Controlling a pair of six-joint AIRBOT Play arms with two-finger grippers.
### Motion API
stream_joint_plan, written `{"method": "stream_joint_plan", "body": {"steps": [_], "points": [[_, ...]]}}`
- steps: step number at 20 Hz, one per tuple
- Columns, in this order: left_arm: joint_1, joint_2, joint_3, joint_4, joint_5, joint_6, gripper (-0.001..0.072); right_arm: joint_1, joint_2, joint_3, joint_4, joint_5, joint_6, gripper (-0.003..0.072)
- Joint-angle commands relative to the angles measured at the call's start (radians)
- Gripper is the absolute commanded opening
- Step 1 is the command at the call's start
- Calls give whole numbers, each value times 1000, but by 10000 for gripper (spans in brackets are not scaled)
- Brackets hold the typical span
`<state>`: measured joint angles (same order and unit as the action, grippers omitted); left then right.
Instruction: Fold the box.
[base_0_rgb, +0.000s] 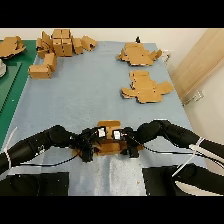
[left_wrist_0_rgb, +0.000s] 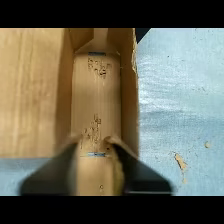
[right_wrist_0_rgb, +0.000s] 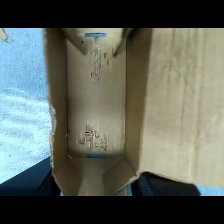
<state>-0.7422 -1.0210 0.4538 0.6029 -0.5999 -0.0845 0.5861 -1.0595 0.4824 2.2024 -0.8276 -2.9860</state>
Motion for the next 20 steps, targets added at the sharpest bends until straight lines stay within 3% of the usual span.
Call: {"method": "stream_joint_plan", "body": {"steps": [1, 3, 5, 8, 10, 11, 13, 15, 18, 20], "points": [[2, 13, 1, 75, -2, -97, 10, 1, -1, 0, 1, 0, 0, 572], [2, 56, 5, 233, -27, -342, 10, 1, -1, 0, 1, -1, 0, 572], [2, 130, 15, 445, -122, -618, 10, 1, -1, 0, 0, 0, 0, 572], [2, 295, 17, 709, -233, -1032, 9, 1, -1, 0, 1, 0, 0, 572], [2, 420, 16, 841, -245, -1324, 10, 1, -1, 0, 1, 0, 0, 572], [2, 483, 14, 937, -262, -1527, 10, 1, -1, 0, 1, 0, 0, 572], [6, 560, -11, 1127, -396, -1998, 11, 1, -1, 0, 1, 0, 0, 572], [26, 574, -74, 1095, -504, -2192, 10, 1, -1, 0, 1, -1, 0, 572], [25, 554, -177, 815, -310, -2178, 10, 1, -1, 0, 1, -1, 0, 572], [25, 534, -211, 719, -195, -2178, 10, 1, -1, 0, 1, -1, 0, 572]]}}
